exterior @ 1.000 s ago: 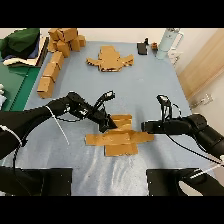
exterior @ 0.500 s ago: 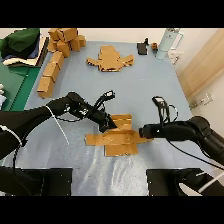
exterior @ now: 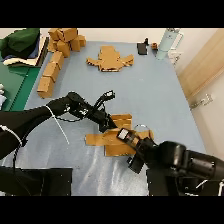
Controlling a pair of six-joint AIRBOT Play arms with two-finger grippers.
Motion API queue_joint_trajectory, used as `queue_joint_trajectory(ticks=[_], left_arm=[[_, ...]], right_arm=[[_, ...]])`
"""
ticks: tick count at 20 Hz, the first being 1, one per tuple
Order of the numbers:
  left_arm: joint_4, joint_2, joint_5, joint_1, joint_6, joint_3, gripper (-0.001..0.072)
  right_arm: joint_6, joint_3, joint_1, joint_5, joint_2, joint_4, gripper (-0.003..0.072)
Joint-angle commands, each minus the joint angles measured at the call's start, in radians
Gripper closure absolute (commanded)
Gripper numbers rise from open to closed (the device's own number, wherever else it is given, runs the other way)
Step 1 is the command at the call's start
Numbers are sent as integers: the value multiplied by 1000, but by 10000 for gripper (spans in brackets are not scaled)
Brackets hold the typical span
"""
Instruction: Fold the box.
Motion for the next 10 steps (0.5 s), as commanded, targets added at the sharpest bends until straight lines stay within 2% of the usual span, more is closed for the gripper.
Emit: queue_joint_trajectory(ticks=[1, 5, 10], left_arm=[[0, 0, 0, 0, 0, 0, 696], [0, 0, 0, 0, 0, 0, 696], [0, 0, 0, 0, 0, 0, 695]], right_arm=[[-19, 0, 122, 6, -113, -231, 94], [-18, 0, 121, 23, -183, -251, 96], [-18, 0, 121, 76, -191, -314, 117]])
